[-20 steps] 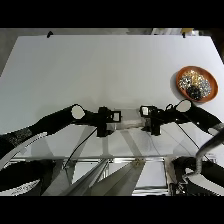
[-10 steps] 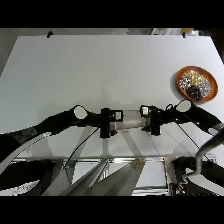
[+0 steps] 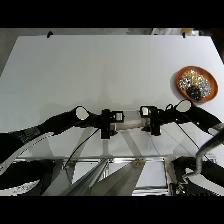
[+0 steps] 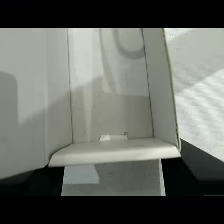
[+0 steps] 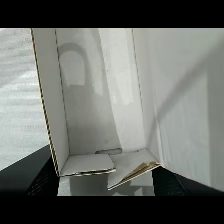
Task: Fold the box and place the chain.
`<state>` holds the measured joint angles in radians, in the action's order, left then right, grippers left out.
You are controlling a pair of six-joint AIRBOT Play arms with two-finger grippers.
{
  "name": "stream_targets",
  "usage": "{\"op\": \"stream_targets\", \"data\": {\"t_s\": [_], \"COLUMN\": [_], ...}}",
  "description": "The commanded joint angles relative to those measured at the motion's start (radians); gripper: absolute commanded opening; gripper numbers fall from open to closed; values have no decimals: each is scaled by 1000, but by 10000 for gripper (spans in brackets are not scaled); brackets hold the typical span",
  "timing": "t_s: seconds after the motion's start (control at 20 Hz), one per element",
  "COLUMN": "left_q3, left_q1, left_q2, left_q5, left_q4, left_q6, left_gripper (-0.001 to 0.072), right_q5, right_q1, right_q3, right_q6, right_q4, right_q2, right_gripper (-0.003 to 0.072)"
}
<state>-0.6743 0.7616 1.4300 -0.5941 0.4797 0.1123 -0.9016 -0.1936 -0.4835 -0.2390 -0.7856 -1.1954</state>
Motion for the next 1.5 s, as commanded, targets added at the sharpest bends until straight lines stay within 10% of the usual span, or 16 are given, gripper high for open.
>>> {"op": "stream_targets", "data": {"t_s": [0.0,0.1,1.0,1.1,1.45], "left_q3": [0,0,0,0,0], "left_q1": [0,0,0,0,0], "left_q2": [1,0,0,0,0], "left_q5": [3,3,-5,-5,-5], "left_q4": [0,0,0,0,0], "left_q6": [-2,-1,-2,-2,-2], "left_gripper": [357,187,212,212,212], "right_q5": [0,0,16,16,-120], "right_q1": [0,0,0,3,142], "right_q3": [0,0,0,0,-1], "right_q6": [3,3,-3,5,237], "right_q4": [0,0,2,-10,-172], "right_q2": [1,1,1,8,130], "right_gripper": [317,317,326,568,660]}}
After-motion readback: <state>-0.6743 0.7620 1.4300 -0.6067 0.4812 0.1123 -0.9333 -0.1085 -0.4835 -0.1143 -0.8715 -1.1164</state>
